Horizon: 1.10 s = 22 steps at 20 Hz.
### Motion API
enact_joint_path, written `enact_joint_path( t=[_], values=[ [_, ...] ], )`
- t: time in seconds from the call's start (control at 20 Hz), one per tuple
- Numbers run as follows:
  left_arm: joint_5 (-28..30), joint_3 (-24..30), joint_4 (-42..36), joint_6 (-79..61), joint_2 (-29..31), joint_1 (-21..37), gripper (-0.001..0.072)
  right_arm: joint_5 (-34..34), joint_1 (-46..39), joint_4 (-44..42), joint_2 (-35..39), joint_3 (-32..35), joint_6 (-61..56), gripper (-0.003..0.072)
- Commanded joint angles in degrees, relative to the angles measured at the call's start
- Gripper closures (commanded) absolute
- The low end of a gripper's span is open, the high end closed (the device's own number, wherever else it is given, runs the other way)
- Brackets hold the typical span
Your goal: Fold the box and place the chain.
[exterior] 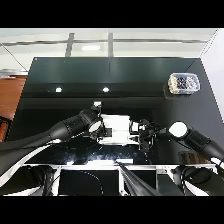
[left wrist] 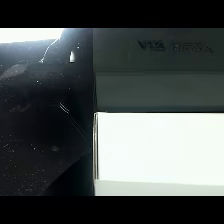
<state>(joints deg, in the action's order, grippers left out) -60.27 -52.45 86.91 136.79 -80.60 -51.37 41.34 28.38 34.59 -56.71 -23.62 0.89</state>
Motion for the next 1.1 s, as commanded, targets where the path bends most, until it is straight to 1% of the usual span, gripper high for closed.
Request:
enact_joint_path(
  t=[0.0,0.1,0.25,0.35,0.45,0.75,0.8,0.85,0.9,0.95,1.0,1.05],
  values=[
    [0.1,0.0,0.0,0.0,0.0,0.0,0.0683,0.0,0.0,-3.4,0.0,0.0,0.0,0.0506],
    [0.1,0.0,0.0,0.0,0.0,0.0,0.0683,-0.9,0.6,-6.5,-0.5,0.0,0.0,0.0506],
    [0.1,0.0,0.0,0.0,0.0,0.0,0.0683,-4.5,4.7,-6.7,-2.8,0.0,0.0,0.0506],
    [0.1,0.0,0.0,0.0,0.0,0.0,0.0683,-7.1,5.9,-7.0,-4.1,0.0,-0.3,0.0506],
    [0.0,0.0,0.0,0.0,0.0,0.0,0.0683,-8.0,5.9,-7.5,-4.1,0.0,-1.4,0.0507],
    [0.0,0.0,0.0,0.0,0.0,0.0,0.0683,-7.8,5.9,-7.5,-4.2,0.0,-1.6,0.0505],
    [0.0,0.0,0.0,0.0,0.0,0.0,0.0683,-7.9,5.9,-7.6,-4.2,0.0,-1.6,0.0451],
    [0.0,0.0,-0.2,0.0,0.0,0.0,0.0683,-8.2,5.9,-7.7,-4.2,0.0,-1.6,0.0296],
    [0.0,0.0,-0.2,0.0,0.0,0.0,0.0682,-8.2,5.9,-7.8,-4.2,0.0,-1.6,0.0280],
    [0.0,0.0,-0.2,0.0,0.0,0.0,0.0683,-8.2,5.9,-7.7,-4.1,0.0,-1.6,0.0286],
    [0.0,0.0,-0.2,0.0,0.0,0.0,0.0683,-8.2,5.9,-7.8,-4.1,0.0,-1.6,0.0402],
    [0.0,0.0,-0.2,0.0,0.0,0.0,0.0683,-8.2,5.9,-7.8,-4.2,0.0,-1.6,0.0455]
  ],
)
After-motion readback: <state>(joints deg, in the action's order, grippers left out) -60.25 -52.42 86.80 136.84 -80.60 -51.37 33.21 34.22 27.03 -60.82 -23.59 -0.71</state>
